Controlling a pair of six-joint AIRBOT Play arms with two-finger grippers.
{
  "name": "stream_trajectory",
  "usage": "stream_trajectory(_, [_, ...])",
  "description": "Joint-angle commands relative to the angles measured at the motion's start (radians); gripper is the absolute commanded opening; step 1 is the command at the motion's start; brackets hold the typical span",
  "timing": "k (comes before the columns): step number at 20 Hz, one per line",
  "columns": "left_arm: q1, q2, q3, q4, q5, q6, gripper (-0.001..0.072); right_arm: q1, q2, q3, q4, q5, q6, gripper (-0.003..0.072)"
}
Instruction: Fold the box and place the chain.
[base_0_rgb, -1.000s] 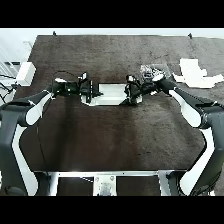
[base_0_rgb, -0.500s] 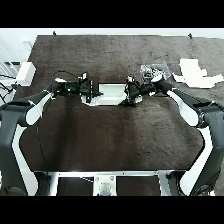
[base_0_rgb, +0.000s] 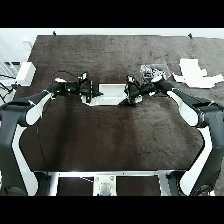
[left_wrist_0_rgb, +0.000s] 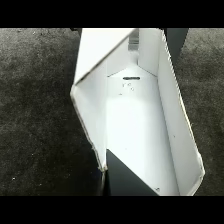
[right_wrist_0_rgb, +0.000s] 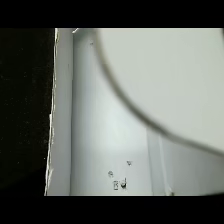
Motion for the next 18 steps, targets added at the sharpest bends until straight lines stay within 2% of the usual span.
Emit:
stream_trajectory(1, [-0.001,-0.001,0.0,0.0,0.0,0.0,0.002,0.0,0.0,0.001,0.0,-0.001,0.0,0.0585])
stream_trajectory(18, [0.0,-0.001,0.0,0.0,-0.007,0.001,0.002,-0.008,0.0,-0.003,-0.002,0.003,0.0,0.0585])
